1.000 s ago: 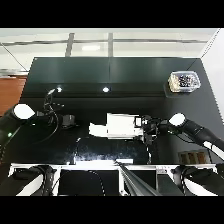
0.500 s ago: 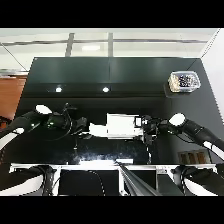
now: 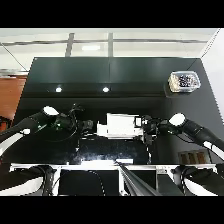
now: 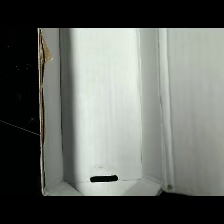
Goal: Fold the box and place the chain.
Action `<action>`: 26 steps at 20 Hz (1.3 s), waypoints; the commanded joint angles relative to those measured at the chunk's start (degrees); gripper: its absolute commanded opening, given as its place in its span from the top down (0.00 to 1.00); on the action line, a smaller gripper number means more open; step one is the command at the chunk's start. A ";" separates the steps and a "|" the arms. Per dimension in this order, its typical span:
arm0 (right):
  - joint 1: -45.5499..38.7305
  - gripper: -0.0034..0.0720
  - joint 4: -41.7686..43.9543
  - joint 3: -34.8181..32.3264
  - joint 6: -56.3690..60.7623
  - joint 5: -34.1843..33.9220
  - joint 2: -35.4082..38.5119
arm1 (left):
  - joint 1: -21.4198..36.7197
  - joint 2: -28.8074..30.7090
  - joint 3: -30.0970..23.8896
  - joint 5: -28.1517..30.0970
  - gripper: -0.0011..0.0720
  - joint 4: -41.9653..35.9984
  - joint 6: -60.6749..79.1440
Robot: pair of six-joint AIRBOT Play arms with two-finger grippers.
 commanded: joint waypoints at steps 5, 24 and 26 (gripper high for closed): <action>0.02 0.70 0.02 -0.04 0.00 0.00 0.02 | -0.26 0.09 1.68 -4.63 0.03 -4.94 3.96; 0.02 0.70 0.02 -0.04 0.00 -0.02 0.02 | -12.31 0.31 16.39 -0.94 0.06 13.46 -16.37; 0.02 0.70 0.02 -0.04 0.00 -0.02 0.02 | -12.31 0.31 16.55 -0.94 0.06 13.46 -16.48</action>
